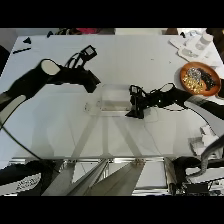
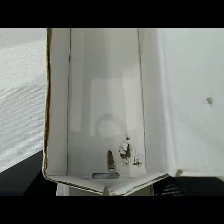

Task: Fold the box and place the chain.

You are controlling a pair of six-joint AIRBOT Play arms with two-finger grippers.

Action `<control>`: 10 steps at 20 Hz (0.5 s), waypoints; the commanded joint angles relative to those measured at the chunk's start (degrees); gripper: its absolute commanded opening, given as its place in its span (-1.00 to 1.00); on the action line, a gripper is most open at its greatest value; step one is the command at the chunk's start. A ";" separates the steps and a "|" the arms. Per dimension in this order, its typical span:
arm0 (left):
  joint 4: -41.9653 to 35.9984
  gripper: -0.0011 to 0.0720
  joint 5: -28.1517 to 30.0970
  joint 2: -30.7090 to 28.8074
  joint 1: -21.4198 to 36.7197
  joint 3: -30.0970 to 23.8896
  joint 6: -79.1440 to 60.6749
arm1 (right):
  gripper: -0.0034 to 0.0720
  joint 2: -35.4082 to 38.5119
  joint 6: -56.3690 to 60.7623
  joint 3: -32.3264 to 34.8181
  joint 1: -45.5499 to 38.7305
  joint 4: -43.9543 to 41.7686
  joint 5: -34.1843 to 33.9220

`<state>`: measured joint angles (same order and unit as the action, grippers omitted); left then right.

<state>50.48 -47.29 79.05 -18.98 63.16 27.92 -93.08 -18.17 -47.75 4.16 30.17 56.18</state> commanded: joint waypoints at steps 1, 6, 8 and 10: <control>9.22 0.44 -7.41 -3.21 0.44 -0.35 -3.67 | 0.56 -0.02 0.09 0.02 0.04 -0.02 0.00; 9.55 0.44 -9.92 -1.05 0.31 -6.80 -16.41 | 0.56 -0.02 0.09 0.02 0.04 -0.02 0.00; 6.99 0.44 -9.70 0.72 0.31 -8.72 -18.82 | 0.56 -0.02 0.09 0.02 0.04 -0.02 0.00; 2.84 0.44 -9.99 3.26 0.31 -8.90 -20.61 | 0.56 -0.02 0.09 0.02 0.04 -0.02 0.00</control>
<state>57.12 -56.47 79.88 -18.72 55.81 12.05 -93.08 -18.09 -47.75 4.16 30.17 56.18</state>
